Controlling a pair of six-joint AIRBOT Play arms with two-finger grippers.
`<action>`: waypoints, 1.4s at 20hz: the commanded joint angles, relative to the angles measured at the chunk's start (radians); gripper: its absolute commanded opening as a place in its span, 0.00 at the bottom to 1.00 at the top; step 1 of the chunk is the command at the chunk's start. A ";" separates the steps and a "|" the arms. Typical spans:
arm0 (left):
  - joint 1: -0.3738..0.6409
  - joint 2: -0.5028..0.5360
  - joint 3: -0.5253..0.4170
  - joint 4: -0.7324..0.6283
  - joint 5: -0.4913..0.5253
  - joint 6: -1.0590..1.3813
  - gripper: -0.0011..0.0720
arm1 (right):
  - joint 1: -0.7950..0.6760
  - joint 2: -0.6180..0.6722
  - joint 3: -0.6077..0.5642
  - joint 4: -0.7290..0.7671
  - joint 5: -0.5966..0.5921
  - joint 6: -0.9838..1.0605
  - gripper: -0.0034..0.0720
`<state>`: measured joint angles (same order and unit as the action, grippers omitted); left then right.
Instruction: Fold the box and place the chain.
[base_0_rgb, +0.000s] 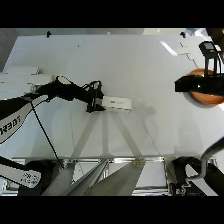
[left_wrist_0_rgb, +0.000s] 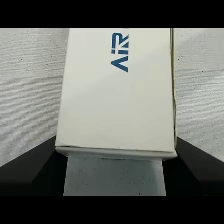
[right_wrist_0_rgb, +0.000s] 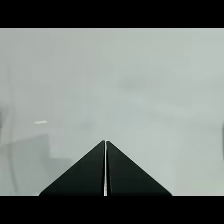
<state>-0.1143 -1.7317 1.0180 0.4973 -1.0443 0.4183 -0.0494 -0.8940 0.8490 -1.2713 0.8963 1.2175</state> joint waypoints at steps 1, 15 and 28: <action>0.000 0.000 0.000 0.000 0.000 0.000 0.48 | -0.014 0.006 0.001 -0.142 0.013 0.077 0.07; 0.059 0.090 0.000 -0.232 -0.013 -0.045 0.03 | -0.014 0.006 0.001 -0.142 0.001 0.077 0.07; 0.324 0.316 0.000 -0.325 0.696 -0.296 0.03 | -0.014 0.006 0.001 -0.142 0.001 0.077 0.07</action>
